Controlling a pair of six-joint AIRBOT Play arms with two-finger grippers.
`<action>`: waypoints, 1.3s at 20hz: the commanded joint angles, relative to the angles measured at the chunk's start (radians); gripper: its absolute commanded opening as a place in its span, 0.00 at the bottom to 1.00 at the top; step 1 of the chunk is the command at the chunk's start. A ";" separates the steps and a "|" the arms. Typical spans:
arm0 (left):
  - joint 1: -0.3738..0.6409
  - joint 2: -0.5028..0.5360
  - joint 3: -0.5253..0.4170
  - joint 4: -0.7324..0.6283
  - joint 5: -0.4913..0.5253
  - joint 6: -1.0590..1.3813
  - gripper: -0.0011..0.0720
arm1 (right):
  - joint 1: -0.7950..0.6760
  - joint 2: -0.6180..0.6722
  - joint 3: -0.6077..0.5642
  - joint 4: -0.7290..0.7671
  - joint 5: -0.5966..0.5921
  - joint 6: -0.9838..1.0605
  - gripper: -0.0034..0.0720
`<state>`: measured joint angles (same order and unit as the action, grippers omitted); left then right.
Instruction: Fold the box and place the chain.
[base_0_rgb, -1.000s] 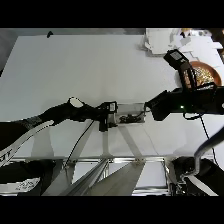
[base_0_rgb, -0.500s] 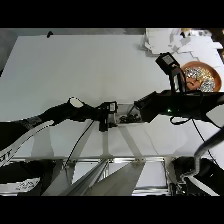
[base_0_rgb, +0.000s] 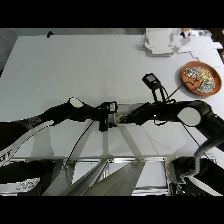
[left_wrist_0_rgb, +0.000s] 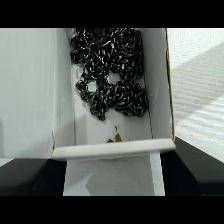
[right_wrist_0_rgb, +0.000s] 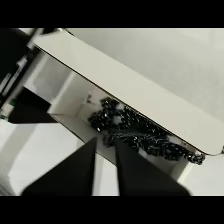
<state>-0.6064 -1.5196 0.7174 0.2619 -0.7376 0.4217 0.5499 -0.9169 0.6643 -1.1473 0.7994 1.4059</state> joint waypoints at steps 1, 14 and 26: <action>0.000 0.000 0.000 0.000 0.000 0.000 0.36 | 0.001 -0.082 -0.015 0.001 0.012 -0.051 0.40; 0.000 0.000 0.000 0.000 0.000 0.000 0.36 | -0.423 -0.084 0.279 -0.201 0.115 -0.068 0.34; 0.000 0.000 0.000 0.000 0.000 0.000 0.36 | -0.589 -0.431 0.277 -0.344 0.122 0.058 0.57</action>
